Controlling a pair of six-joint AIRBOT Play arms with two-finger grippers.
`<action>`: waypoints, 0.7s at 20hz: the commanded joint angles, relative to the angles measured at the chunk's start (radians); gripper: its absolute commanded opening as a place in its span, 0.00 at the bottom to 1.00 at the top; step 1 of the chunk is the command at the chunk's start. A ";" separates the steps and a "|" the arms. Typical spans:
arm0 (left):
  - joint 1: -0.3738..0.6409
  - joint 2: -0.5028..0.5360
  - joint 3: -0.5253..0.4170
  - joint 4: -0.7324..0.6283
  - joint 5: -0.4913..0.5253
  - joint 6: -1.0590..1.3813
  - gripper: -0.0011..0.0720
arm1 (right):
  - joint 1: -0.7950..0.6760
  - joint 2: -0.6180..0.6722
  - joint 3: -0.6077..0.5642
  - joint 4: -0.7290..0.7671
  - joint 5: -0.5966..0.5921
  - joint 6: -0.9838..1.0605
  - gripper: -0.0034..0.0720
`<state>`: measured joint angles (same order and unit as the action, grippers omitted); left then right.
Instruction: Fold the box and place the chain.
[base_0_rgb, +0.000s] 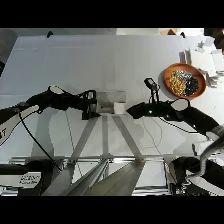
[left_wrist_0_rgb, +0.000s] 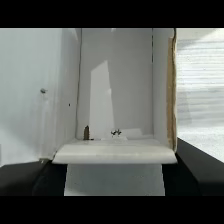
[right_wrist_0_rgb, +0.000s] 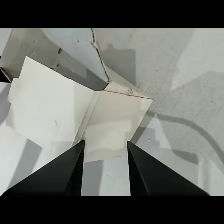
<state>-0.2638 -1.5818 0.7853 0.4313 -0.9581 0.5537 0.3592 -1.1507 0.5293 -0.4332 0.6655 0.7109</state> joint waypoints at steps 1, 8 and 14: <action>0.000 0.000 0.000 0.000 0.001 0.000 0.39 | 0.001 0.002 0.000 -0.020 -0.002 0.000 0.45; 0.000 0.000 0.000 0.000 0.001 0.000 0.39 | -0.032 0.079 0.000 -0.034 -0.031 0.000 0.60; 0.000 0.000 0.000 0.000 0.001 0.000 0.39 | 0.019 0.054 0.000 -0.024 -0.109 0.001 0.60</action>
<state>-0.2642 -1.5818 0.7853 0.4294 -0.9558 0.5510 0.3573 -1.0897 0.5293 -0.4618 0.6113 0.7105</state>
